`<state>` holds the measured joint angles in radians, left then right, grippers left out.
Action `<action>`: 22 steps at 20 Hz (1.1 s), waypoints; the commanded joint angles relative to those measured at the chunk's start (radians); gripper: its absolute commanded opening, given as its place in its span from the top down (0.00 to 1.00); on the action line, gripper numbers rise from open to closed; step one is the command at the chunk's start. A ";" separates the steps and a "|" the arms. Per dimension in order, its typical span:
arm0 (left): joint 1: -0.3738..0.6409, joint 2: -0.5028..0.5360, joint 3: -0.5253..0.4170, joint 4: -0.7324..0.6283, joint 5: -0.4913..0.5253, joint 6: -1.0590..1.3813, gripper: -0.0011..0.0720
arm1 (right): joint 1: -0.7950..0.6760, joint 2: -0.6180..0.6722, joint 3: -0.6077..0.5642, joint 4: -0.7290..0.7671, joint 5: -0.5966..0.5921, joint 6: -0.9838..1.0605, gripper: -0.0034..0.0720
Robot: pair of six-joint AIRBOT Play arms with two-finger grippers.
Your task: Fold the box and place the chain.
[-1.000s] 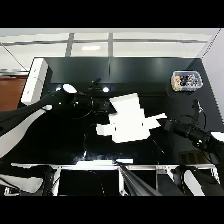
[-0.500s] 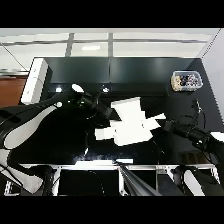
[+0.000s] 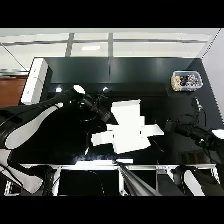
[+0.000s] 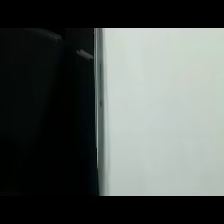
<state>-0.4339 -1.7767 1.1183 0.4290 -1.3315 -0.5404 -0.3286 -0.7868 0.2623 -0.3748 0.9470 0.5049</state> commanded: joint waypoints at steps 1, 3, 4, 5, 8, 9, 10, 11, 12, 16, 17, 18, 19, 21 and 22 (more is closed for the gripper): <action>-0.002 0.031 0.000 0.064 0.020 -0.005 0.96 | 0.000 0.001 0.145 -0.234 0.047 -0.005 0.02; -0.015 0.080 -0.002 0.084 0.021 -0.058 0.96 | 0.001 0.001 0.241 -0.287 0.100 -0.091 0.02; -0.035 0.116 -0.015 0.093 0.060 -0.042 0.96 | 0.002 0.001 0.268 -0.271 0.111 -0.152 0.02; -0.058 0.155 -0.036 0.094 0.128 -0.003 0.96 | 0.009 0.001 0.277 -0.250 0.110 -0.209 0.02; -0.119 0.268 -0.115 0.093 0.384 0.205 0.95 | 0.067 0.001 0.277 -0.269 0.101 -0.317 0.02; -0.125 0.285 -0.125 0.097 0.398 0.319 0.95 | 0.095 0.001 0.276 -0.290 0.092 -0.330 0.02; -0.125 0.290 -0.124 0.122 0.385 0.406 0.95 | 0.124 0.001 0.276 -0.312 0.074 -0.337 0.02; -0.125 0.289 -0.124 0.159 0.391 0.440 0.95 | 0.156 0.001 0.275 -0.332 0.051 -0.345 0.02; -0.125 0.288 -0.125 0.209 0.414 0.444 0.95 | 0.192 0.000 0.275 -0.345 0.022 -0.354 0.02; -0.124 0.251 -0.125 0.252 0.468 0.444 0.95 | 0.307 -0.018 0.273 -0.374 -0.061 -0.387 0.02; -0.123 0.240 -0.125 0.253 0.467 0.444 0.95 | 0.327 -0.027 0.271 -0.383 -0.064 -0.387 0.02; -0.119 0.232 -0.125 0.262 0.464 0.443 0.95 | 0.345 -0.035 0.268 -0.386 -0.056 -0.386 0.02; -0.118 0.224 -0.125 0.278 0.463 0.443 0.95 | 0.365 -0.042 0.258 -0.386 -0.048 -0.386 0.02; -0.119 0.207 -0.124 0.296 0.455 0.444 0.95 | 0.407 -0.053 0.227 -0.389 -0.048 -0.386 0.02; -0.119 0.203 -0.124 0.296 0.455 0.443 0.95 | 0.425 -0.059 0.209 -0.393 -0.057 -0.387 0.02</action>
